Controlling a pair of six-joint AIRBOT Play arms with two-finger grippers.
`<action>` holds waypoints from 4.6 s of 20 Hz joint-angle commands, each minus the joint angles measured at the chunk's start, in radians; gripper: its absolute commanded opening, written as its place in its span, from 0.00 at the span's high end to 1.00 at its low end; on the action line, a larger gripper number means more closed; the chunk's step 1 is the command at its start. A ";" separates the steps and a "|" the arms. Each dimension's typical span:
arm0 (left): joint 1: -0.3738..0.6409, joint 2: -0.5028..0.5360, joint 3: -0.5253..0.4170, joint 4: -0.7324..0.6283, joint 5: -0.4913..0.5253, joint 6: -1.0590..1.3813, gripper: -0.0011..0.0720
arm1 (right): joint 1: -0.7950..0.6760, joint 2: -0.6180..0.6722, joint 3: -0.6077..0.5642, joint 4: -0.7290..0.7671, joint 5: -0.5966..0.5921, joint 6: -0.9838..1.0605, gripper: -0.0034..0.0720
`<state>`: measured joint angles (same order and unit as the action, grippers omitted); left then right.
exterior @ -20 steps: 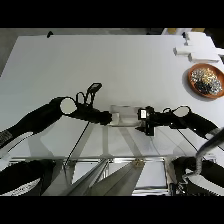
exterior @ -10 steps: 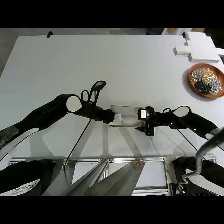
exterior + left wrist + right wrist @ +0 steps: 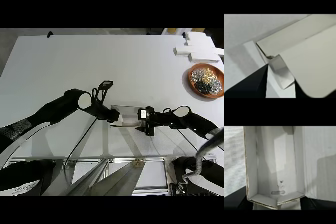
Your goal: Fold the box and place the chain.
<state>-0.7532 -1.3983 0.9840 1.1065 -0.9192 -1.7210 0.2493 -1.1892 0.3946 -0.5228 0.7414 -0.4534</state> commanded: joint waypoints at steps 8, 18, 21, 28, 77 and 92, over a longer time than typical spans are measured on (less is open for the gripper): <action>-0.060 -0.139 0.147 0.205 -0.207 -0.354 0.52 | 0.000 0.001 0.000 0.000 0.000 0.000 0.62; -0.095 -0.253 0.295 0.278 -0.325 -0.461 0.52 | 0.000 0.001 0.000 0.000 0.000 0.000 0.62; -0.108 -0.260 0.295 0.303 -0.313 -0.496 0.56 | 0.000 0.001 0.000 0.000 0.000 0.000 0.62; -0.140 -0.290 0.295 0.325 -0.298 -0.555 0.71 | 0.000 0.001 0.000 0.000 0.000 0.000 0.62; 0.267 -0.050 -0.097 -0.246 -0.115 1.855 0.12 | 0.000 0.001 0.000 0.000 0.000 0.000 0.62; 0.184 -0.132 -0.097 -0.386 -0.077 1.904 0.03 | 0.000 0.001 0.000 0.000 0.000 0.000 0.62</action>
<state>-0.5648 -1.5291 0.8875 0.7258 -0.9585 0.1745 0.2493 -1.1892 0.3946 -0.5232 0.7425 -0.4541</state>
